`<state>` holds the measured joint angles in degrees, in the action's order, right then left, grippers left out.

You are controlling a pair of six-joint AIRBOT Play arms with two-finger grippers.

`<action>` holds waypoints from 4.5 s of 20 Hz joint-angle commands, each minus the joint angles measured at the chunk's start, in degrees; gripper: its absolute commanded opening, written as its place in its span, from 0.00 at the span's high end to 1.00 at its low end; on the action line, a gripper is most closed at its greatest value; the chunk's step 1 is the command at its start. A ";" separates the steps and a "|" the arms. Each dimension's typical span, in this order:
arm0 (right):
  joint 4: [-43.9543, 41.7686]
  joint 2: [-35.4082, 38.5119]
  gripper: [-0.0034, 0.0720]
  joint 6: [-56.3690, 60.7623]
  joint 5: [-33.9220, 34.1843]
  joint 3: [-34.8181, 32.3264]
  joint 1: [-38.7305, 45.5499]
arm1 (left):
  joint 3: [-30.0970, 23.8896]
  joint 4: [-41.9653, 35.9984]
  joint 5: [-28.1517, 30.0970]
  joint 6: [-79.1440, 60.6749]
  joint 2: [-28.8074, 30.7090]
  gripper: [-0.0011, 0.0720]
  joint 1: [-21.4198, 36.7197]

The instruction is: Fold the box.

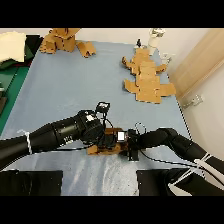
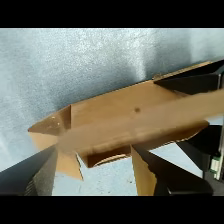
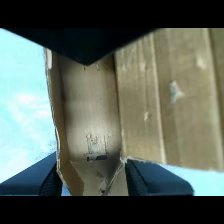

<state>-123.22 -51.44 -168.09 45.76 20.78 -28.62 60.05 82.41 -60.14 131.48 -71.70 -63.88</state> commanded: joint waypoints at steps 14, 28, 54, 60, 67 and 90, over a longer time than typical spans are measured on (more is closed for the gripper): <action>0.02 -0.02 0.37 0.04 -0.02 -0.02 -0.02 | -2.60 2.38 0.17 -2.43 -1.18 0.00 2.19; 0.02 -0.02 0.37 0.04 -0.02 -0.02 -0.02 | -5.75 7.43 -14.05 -2.62 10.27 0.00 4.31; 0.02 -0.02 0.37 0.04 -0.02 -0.02 -0.02 | -24.70 -32.20 -1.66 -44.98 12.94 0.97 28.48; 0.02 -0.02 0.37 0.04 -0.02 -0.02 -0.02 | -25.49 -32.70 4.70 -41.20 8.92 0.97 28.50; 0.02 -0.02 0.37 0.04 -0.02 -0.02 -0.02 | -25.53 -33.05 7.74 -40.02 4.28 0.97 26.23; 0.02 -0.02 0.37 0.04 -0.02 -0.02 -0.02 | -24.39 -41.75 9.60 -40.57 8.48 0.47 22.56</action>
<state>-123.17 -51.51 -168.07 45.74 20.69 -28.58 35.59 40.75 -50.33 90.65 -63.35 -41.32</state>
